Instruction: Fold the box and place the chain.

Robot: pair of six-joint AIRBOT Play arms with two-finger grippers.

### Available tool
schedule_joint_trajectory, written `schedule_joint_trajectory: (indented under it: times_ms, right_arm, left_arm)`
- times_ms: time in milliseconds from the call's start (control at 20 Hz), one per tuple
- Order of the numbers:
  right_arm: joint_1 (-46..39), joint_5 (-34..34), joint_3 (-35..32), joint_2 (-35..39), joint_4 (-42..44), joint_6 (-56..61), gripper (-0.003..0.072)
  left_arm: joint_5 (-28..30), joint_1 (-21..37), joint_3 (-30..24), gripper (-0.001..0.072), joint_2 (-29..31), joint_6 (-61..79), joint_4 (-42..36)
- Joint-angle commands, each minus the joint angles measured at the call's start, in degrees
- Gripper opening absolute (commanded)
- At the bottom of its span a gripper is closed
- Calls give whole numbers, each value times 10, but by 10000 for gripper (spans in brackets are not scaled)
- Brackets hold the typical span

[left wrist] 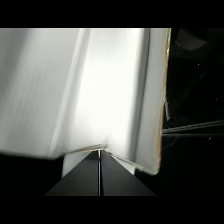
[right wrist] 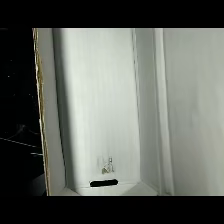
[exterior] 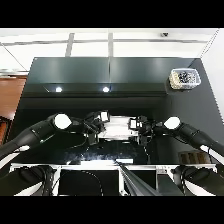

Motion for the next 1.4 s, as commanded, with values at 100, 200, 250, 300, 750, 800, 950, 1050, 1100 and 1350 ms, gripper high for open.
schedule_joint_trajectory:
  times_ms: [100, 200, 250, 300, 750, 800, 950, 1050, 1100, 1350]
  right_arm:
    - [0, 0, 0, 0, 1, 0, 481]
    - [0, 0, 0, 0, 1, 0, 480]
    - [0, 0, 0, 0, 1, 0, 480]
    - [0, 0, 0, 0, 1, 0, 480]
    - [0, 0, 0, 0, 1, 0, 480]
    - [0, 0, 0, 0, 1, 0, 480]
    - [0, 0, 0, 0, 1, 0, 480]
    - [0, 0, 0, 0, 1, 0, 480]
    - [0, 0, 0, 0, 0, 0, 481]
    - [0, 0, 0, 0, 1, 0, 481]
  left_arm:
    - [-116, 101, 17, 31, 74, -367, 209]
    - [-164, 163, 15, 30, 92, -425, 240]
    - [-170, 197, 11, 30, 91, -501, 240]
    - [-170, 229, 5, 30, 88, -585, 238]
    - [-237, 291, -38, 31, -63, -604, -39]
    - [-237, 277, -38, 30, -80, -592, -53]
    - [-217, 229, -38, 30, -106, -533, -104]
    - [-199, 209, -38, 31, -106, -506, -132]
    - [-195, 203, -38, 33, -106, -487, -140]
    - [-198, 207, -37, 101, -102, -431, -146]
